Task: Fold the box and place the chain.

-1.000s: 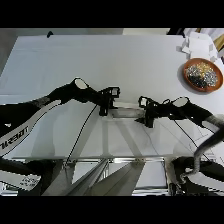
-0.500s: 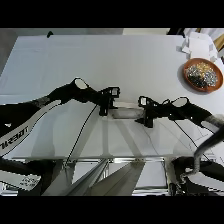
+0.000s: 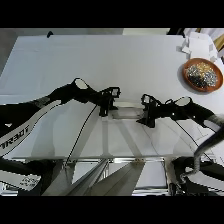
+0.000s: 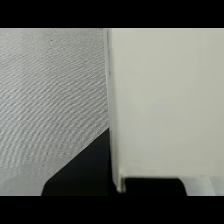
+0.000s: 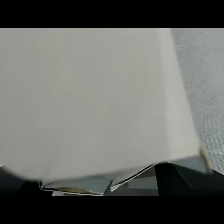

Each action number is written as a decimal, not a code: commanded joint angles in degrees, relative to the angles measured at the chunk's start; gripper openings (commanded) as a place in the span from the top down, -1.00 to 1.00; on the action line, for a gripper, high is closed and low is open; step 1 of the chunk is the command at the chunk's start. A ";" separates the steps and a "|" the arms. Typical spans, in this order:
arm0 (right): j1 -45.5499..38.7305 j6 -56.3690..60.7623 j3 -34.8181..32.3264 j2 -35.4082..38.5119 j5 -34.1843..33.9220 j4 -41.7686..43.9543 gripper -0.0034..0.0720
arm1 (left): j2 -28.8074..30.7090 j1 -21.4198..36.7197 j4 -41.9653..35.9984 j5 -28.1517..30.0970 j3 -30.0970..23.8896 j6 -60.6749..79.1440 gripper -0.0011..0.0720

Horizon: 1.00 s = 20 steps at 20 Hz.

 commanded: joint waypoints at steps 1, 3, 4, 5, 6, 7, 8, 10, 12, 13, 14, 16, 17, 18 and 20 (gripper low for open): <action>-0.52 -1.70 0.04 0.04 0.52 0.42 -0.58 | -0.02 0.00 0.00 0.13 -0.02 0.11 0.94; -0.52 -4.13 0.04 0.04 0.50 2.01 -0.56 | -0.02 0.00 0.00 0.13 -0.02 0.11 0.94; -0.52 -5.53 0.04 0.04 0.52 2.84 -0.58 | -0.02 0.02 0.00 0.13 -0.02 0.11 0.94; -0.46 -6.64 0.04 0.04 0.55 2.91 -0.60 | -0.02 0.00 0.00 0.13 -0.02 0.11 0.94; -0.46 -7.63 0.04 0.04 0.61 2.86 -0.60 | -0.02 0.00 0.00 0.13 -0.02 0.11 0.94; -0.48 -7.63 0.04 0.04 0.61 2.86 -0.60 | -0.02 0.00 0.00 0.13 -0.02 0.11 0.94; -0.46 -7.91 0.04 0.04 0.63 2.89 -0.60 | -0.02 0.00 0.00 0.13 -0.02 0.11 0.94; -0.46 -10.58 0.04 0.04 1.40 3.15 -0.59 | -0.02 0.00 0.00 0.13 -0.02 0.11 0.94; -0.46 -11.58 0.04 0.00 1.31 3.23 -0.59 | -0.02 0.00 0.00 0.13 -0.02 0.11 0.94; -0.46 -11.65 0.04 -0.09 1.36 3.28 -0.59 | -0.02 0.00 0.00 0.13 -0.02 0.11 0.94; -0.07 -11.63 0.04 -0.31 1.22 3.23 -0.59 | -0.02 0.00 0.00 0.13 -0.02 0.11 0.94; 1.03 -11.63 0.04 -1.49 1.11 3.21 -0.53 | -0.02 0.00 0.00 0.13 -0.02 0.11 0.94; 1.40 -11.63 0.04 -2.08 0.92 3.19 -0.49 | -0.02 0.00 0.00 0.13 -0.02 0.11 0.94; 1.55 -11.58 0.04 -2.49 0.48 3.19 -0.37 | -0.02 0.00 0.02 0.13 -0.02 0.11 0.94; 1.46 -11.56 0.04 -2.56 0.28 2.62 -0.19 | -0.02 0.00 0.02 0.13 -0.02 0.11 0.94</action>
